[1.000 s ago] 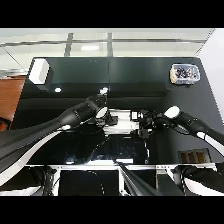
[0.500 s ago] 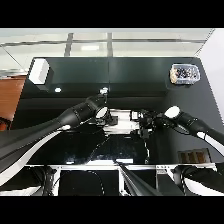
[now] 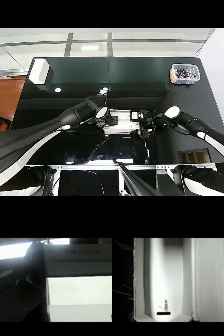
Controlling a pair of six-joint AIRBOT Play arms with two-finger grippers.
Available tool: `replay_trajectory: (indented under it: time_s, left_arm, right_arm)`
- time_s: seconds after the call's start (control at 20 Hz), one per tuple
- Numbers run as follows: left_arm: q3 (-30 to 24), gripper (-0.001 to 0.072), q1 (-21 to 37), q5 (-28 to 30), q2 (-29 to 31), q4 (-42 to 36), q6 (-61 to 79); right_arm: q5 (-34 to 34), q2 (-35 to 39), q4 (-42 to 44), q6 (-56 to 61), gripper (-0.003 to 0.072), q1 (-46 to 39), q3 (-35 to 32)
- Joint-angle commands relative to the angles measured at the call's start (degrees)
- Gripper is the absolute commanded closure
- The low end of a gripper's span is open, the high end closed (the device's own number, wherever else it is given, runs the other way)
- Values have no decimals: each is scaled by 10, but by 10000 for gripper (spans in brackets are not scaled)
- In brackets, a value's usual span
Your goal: Fold the box and place the chain.
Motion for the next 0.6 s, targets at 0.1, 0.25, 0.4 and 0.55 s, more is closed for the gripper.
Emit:
replay_trajectory:
  time_s: [0.1, 0.25, 0.4, 0.55]
  left_arm:
    - [0, 683, 0, 5, 0, -8, 0]
    - [0, 682, 0, 8, 0, -8, 0]
    - [0, 683, 0, 5, 0, -9, 0]
    - [0, 683, 0, 3, 0, -8, 0]
  right_arm:
    - [-1, 0, 1, 0, 208, 0, 0]
    - [-1, 0, 1, 0, 208, 0, 0]
    - [-1, 0, 1, 0, 204, 0, 1]
    - [7, 1, 1, 1, 61, 0, 1]
